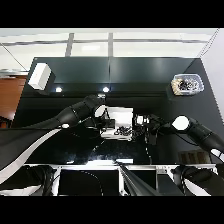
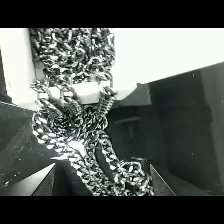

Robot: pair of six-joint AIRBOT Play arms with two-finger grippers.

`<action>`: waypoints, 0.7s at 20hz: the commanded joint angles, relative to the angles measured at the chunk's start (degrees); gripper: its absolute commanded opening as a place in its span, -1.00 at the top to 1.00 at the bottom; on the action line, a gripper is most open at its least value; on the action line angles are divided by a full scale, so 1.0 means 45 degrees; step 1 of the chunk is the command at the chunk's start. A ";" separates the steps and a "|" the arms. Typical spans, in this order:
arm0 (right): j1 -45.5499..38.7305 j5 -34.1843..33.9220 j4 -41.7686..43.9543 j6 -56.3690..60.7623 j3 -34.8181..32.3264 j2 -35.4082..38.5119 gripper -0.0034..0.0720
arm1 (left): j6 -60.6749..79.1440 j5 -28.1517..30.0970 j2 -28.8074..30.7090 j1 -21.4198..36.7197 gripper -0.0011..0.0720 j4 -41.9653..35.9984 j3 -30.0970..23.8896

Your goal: Fold the box and place the chain.

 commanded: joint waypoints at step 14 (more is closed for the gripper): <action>0.0063 -0.0214 0.0282 -0.0223 -0.0005 -0.0588 -0.66 | 0.0000 0.0019 0.0000 0.0010 0.89 0.0005 0.0005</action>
